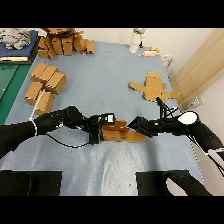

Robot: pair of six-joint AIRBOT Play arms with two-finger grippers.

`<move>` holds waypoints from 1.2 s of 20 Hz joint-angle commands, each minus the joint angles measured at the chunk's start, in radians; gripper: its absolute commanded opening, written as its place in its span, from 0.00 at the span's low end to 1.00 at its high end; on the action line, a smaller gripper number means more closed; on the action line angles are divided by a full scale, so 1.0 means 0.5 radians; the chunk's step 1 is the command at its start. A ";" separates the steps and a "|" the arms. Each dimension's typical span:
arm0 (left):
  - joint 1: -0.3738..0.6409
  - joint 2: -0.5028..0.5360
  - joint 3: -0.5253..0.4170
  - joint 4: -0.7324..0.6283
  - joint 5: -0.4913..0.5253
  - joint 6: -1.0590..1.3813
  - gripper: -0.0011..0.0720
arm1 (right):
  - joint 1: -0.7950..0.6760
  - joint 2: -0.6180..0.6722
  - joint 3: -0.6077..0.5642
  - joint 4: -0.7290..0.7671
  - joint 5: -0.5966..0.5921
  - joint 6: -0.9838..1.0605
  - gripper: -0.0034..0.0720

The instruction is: Fold the box.

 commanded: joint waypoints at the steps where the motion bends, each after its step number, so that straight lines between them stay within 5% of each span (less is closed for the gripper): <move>1: 0.001 0.000 0.000 0.001 0.001 0.001 0.67 | 0.000 0.002 -0.001 0.105 -0.018 -0.040 1.00; 24: 0.117 0.029 0.004 0.309 0.022 -0.420 0.67 | 0.000 0.002 -0.001 0.121 -0.194 -0.039 1.00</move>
